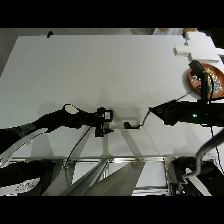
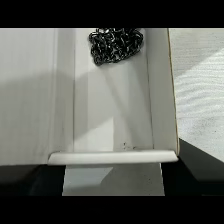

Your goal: Fold the box and place the chain.

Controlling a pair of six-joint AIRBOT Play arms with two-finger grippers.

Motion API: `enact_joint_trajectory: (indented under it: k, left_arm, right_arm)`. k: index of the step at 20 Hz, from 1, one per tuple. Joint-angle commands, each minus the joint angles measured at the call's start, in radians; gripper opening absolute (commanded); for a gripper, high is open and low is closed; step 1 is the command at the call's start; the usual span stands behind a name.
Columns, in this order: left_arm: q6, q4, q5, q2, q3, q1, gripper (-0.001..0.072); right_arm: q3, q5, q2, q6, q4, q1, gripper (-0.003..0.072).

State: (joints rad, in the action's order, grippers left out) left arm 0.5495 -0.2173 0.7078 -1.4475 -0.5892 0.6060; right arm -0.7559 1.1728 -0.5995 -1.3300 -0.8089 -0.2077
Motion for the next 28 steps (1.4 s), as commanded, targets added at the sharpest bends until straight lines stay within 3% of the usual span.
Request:
enact_joint_trajectory:
  k: [1,4,9,15,17,20,23,26,28]
  left_arm:
    - [0.0,0.0,0.0,0.001,0.0,0.0,0.0203]
    - [0.0,0.0,-0.001,0.001,0.0,0.0,0.0203]
    - [0.0,0.0,0.0,0.001,0.0,0.0,0.0203]
    - [0.0,0.0,0.0,0.001,0.0,0.0,0.0203]
    - [0.0,0.0,0.0,0.001,0.0,0.0,0.0203]
    - [0.0,0.0,0.0,0.001,0.0,0.0,0.0203]
    - [0.0,0.0,0.0,0.001,0.0,0.0,0.0203]
    - [0.0,0.0,-0.001,0.001,0.0,0.0,0.0203]
    - [0.0,0.0,0.0,0.001,0.0,0.0,0.0203]
  right_arm:
    - [-0.001,-0.09,-0.001,0.052,0.095,-0.091,0.0015]
    - [-0.001,-0.19,-0.047,0.031,0.031,-0.227,0.0016]
    - [0.002,-0.242,-0.211,-0.067,-0.135,-0.391,0.0016]
    - [0.004,-0.259,-0.388,-0.166,-0.271,-0.484,0.0026]
    - [0.003,-0.259,-0.415,-0.162,-0.267,-0.493,0.0197]
    - [-0.047,-0.217,-0.412,-0.144,-0.268,-0.462,0.0201]
    - [-0.19,-0.135,-0.412,-0.11,-0.301,-0.346,0.0193]
    - [-0.266,-0.138,-0.412,-0.11,-0.403,-0.198,0.0017]
    - [-0.263,-0.111,-0.441,-0.159,-0.534,-0.108,0.0015]
